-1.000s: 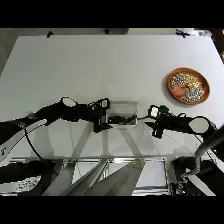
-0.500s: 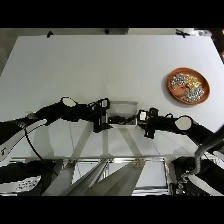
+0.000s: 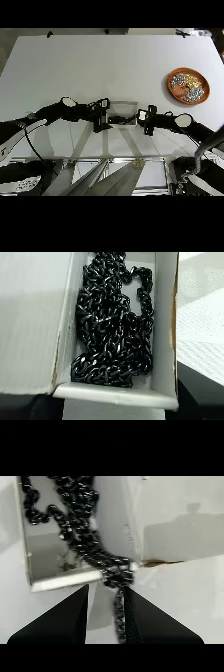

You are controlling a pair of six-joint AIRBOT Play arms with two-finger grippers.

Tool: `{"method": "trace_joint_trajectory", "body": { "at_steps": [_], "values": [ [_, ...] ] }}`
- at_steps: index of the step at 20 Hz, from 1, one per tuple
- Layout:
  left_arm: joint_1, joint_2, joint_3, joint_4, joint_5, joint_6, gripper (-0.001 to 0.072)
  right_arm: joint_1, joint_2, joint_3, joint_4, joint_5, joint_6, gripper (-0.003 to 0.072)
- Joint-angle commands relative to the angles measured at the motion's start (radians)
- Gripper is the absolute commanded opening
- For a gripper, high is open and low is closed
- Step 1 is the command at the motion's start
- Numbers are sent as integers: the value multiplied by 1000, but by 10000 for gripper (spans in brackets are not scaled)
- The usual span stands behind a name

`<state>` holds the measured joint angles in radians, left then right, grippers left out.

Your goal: Fold the box and place the chain.

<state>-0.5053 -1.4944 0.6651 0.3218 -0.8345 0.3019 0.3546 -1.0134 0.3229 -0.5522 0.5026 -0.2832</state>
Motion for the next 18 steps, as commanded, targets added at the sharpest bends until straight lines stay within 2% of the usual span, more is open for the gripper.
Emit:
{"method": "trace_joint_trajectory", "body": {
  "at_steps": [1,8,12,18],
  "values": [
    [1,1,1,0,0,0,14,-14,-1,11,7,14,-36,238],
    [1,1,1,0,0,1,14,-14,-1,11,6,9,-93,237],
    [1,1,1,0,0,0,14,-14,-1,11,11,9,-198,236],
    [1,1,1,0,0,0,14,-14,-1,21,16,14,-216,234]
  ]
}}
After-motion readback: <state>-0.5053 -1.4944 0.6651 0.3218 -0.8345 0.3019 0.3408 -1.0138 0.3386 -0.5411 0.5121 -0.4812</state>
